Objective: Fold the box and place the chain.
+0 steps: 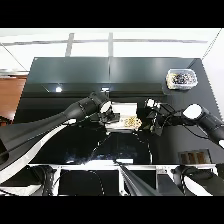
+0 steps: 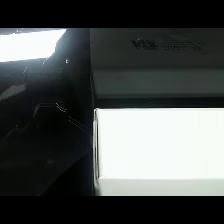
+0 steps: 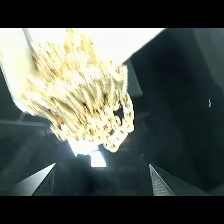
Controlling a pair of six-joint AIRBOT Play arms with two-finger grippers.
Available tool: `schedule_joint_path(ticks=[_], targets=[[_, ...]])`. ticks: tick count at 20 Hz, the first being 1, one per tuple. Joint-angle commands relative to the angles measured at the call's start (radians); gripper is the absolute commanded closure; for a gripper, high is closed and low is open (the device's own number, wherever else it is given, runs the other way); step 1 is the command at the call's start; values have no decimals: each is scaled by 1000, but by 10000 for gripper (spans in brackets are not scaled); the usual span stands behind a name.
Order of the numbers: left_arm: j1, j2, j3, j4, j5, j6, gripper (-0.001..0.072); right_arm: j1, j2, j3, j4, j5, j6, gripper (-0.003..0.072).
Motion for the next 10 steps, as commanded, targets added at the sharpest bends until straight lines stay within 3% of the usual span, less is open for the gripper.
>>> schedule_joint_path(ticks=[1, 5, 10], targets=[[0, 0, 0, 0, 2, 0, 677, -12, 29, -27, 48, 43, 8, -18], [0, 0, 0, 0, 0, 0, 678, -10, 28, -136, 265, -101, -295, -17], [0, 0, 0, 0, 1, 0, 677, -3, 18, -137, 248, -116, -429, -17]])
